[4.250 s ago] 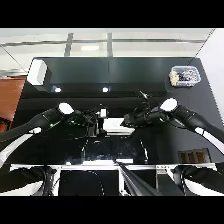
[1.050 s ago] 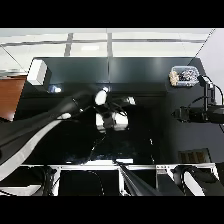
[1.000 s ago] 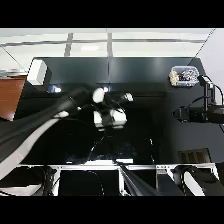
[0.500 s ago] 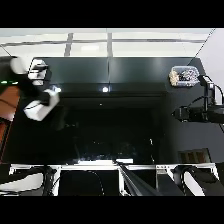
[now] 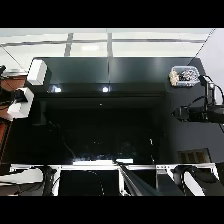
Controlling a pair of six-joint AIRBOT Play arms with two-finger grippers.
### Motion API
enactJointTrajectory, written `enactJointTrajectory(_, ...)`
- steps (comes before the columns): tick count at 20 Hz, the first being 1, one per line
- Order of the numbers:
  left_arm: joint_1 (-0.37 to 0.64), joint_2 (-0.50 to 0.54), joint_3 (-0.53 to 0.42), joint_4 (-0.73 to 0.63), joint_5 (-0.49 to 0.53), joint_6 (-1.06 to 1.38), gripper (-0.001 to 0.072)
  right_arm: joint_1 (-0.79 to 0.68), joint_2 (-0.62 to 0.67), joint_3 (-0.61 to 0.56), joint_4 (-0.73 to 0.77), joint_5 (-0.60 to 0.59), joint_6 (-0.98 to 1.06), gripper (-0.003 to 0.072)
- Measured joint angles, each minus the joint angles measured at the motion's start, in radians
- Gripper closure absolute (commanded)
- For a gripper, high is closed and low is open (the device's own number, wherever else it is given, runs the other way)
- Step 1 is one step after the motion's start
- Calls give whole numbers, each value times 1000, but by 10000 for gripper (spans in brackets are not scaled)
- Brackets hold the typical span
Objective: Fold the box and place the chain.
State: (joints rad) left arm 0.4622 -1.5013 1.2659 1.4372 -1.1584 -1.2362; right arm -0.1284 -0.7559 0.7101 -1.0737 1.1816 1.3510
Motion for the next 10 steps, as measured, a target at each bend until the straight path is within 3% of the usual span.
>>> enactJointTrajectory(5, -21, -145, 126, -80, 64, 66, 327, 0, 0, 0, 0, -4, 13, 667)
enactJointTrajectory(6, -30, -169, 152, -84, 71, 71, 114, 0, 0, 0, 0, -5, 16, 666)
enactJointTrajectory(7, -38, -187, 175, -84, 75, 79, -11, 0, 0, 0, 0, -6, 19, 666)
enactJointTrajectory(10, -63, -220, 255, -55, 76, 66, -11, 0, 0, 0, 0, -14, 23, 666)
